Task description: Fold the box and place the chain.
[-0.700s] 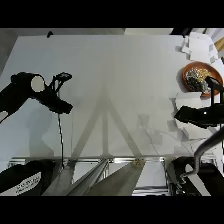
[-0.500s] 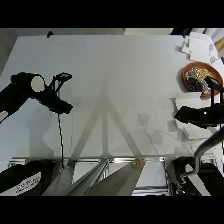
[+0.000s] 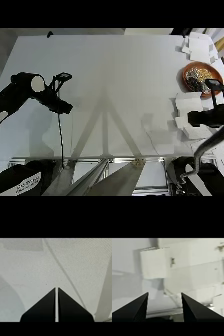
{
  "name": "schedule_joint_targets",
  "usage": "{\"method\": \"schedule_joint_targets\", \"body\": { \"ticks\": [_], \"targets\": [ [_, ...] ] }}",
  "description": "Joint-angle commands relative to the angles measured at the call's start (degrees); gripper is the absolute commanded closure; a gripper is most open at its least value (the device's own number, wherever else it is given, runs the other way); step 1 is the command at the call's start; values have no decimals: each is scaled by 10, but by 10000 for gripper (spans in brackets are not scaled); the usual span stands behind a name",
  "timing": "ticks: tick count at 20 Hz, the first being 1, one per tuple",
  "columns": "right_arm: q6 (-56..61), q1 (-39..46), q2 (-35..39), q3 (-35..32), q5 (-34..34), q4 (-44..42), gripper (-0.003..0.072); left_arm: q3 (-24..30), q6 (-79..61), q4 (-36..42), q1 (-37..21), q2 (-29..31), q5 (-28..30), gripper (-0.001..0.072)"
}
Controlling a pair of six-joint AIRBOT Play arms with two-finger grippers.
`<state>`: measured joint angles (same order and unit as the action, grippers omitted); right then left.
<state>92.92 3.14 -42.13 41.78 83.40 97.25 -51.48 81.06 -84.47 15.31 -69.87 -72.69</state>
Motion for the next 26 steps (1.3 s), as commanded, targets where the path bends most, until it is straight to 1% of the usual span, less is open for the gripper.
{"method": "schedule_joint_targets", "body": {
  "ticks": [1, 4, 5, 8, 12, 15, 18, 20, 21, 22, 24, 26],
  "targets": [
    [-9, 14, -64, 4, -25, 181, 230, 0, 0, 0, 0, 0, 0, 672],
    [-25, 106, -163, 25, -51, 216, 227, 0, 0, 0, 0, 0, 0, 672],
    [-26, 139, -191, 36, -63, 215, 211, 0, 0, 0, 0, 0, 0, 672],
    [-51, 202, -256, 67, -103, 213, 210, 0, 0, 0, 0, 0, 0, 672],
    [-103, 213, -296, 73, -157, 229, 211, 0, 0, 0, 0, 0, 0, 672],
    [-94, 214, -327, 73, -172, 277, 211, 0, 0, 0, 0, 0, 0, 672],
    [-94, 214, -348, 73, -202, 278, 218, 0, 0, 0, 0, 0, 0, 672],
    [-94, 214, -369, 73, -200, 292, 234, 0, 0, 0, 1, 0, 0, 672],
    [-88, 214, -380, 73, -199, 295, 256, 0, 0, 0, 0, 0, 0, 672],
    [-83, 214, -388, 73, -202, 295, 312, 0, 0, 0, 0, 0, 0, 672],
    [-72, 214, -399, 73, -198, 296, 440, 0, 0, 0, 0, 0, 0, 672],
    [-64, 213, -401, 73, -181, 294, 596, 0, 0, 0, 1, 0, 0, 672]
  ]
}}
